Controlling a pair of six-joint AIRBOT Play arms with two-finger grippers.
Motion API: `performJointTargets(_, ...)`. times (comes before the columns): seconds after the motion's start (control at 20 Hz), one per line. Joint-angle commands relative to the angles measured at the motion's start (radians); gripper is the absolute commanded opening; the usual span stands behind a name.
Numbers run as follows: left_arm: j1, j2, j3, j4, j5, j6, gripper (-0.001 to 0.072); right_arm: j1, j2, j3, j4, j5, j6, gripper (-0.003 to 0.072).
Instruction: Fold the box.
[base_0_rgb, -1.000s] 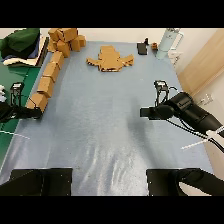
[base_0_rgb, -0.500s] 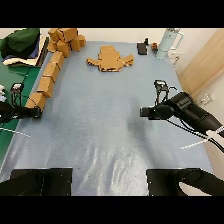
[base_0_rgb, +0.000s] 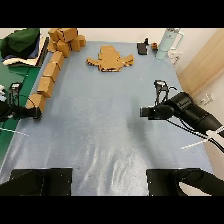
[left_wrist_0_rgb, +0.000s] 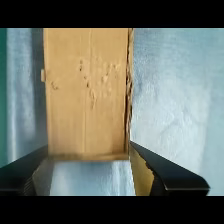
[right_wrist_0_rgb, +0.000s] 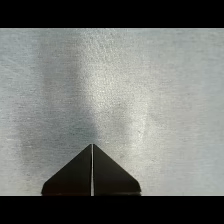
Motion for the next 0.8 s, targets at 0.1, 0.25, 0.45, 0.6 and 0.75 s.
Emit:
performJointTargets(0.1,0.051,0.133,0.170,0.273,-0.472,-0.310,0.0696,0.000,0.000,0.001,0.029,-0.053,-0.003,0.0008)
performJointTargets(0.25,0.003,0.203,0.279,0.019,-0.566,-0.319,0.0693,0.000,-0.001,0.001,0.063,-0.050,-0.005,0.0007)
performJointTargets(0.45,-0.329,0.188,0.406,-0.217,-0.483,-0.262,0.0014,0.000,-0.061,0.043,0.134,-0.018,-0.099,0.0008)
performJointTargets(0.6,-0.630,0.087,0.482,-0.159,-0.382,-0.306,0.0014,0.000,-0.157,0.137,0.171,-0.030,-0.159,0.0008)
performJointTargets(0.75,-0.843,-0.071,0.539,-0.133,-0.348,-0.357,0.0014,0.000,-0.238,0.224,0.179,-0.041,-0.162,0.0007)
